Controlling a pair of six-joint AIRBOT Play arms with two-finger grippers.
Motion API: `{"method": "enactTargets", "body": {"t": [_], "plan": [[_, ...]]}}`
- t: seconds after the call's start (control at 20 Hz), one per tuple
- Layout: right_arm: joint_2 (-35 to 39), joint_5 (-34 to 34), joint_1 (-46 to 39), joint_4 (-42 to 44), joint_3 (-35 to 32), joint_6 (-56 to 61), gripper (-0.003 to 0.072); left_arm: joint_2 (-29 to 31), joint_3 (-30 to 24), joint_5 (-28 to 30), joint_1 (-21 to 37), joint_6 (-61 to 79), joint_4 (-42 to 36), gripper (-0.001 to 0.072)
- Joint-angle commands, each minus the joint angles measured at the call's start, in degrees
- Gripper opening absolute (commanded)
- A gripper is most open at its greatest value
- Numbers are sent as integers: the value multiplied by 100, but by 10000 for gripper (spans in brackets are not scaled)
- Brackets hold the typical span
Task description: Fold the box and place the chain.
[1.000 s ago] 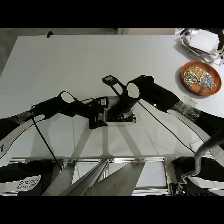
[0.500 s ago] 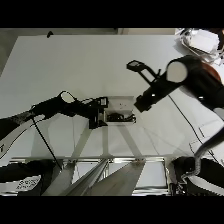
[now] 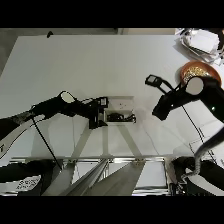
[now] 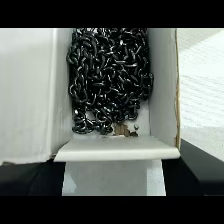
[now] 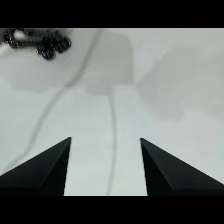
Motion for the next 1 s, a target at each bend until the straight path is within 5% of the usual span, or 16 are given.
{"method": "enactTargets", "body": {"t": [0.0, 0.15, 0.4, 0.95], "plan": [[24, -1427, -90, 262, -968, -2218, 509, 2, 4, 2, 2, 0, 2, 212], [24, -2262, -90, 1228, -1338, -3062, 509, 2, 4, 2, 2, 0, 2, 212], [24, -2253, -83, 3182, -1368, -4924, 503, 2, 4, 2, 2, 0, 2, 212], [-170, -1939, 240, 3434, -1751, -6201, 497, 2, 4, 2, 2, 0, 2, 212]]}}
